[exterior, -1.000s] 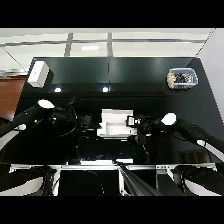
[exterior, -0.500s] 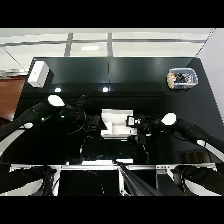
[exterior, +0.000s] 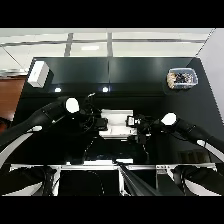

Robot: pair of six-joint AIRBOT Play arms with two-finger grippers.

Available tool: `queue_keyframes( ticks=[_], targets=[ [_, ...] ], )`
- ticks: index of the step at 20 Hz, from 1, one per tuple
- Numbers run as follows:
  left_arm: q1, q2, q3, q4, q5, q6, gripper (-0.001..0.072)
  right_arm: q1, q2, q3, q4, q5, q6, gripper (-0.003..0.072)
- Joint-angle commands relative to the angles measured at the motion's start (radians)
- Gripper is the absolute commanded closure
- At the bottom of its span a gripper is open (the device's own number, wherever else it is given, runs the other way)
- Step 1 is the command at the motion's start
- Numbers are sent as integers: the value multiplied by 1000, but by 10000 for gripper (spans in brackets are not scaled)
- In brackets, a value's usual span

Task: Fold the box and place the chain.

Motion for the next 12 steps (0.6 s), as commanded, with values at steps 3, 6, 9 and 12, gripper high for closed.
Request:
queue_keyframes(
  ticks=[3,6,9,12],
  targets=[
    [-106,-3,19,267,11,-243,211,1,0,0,0,1,0,496],
    [-162,-9,43,360,9,-324,210,1,0,0,0,1,0,496],
    [-190,-24,79,372,-9,-377,211,1,0,0,0,0,0,496],
    [-230,-106,170,412,-126,-414,212,1,0,0,0,0,0,496]
  ],
)
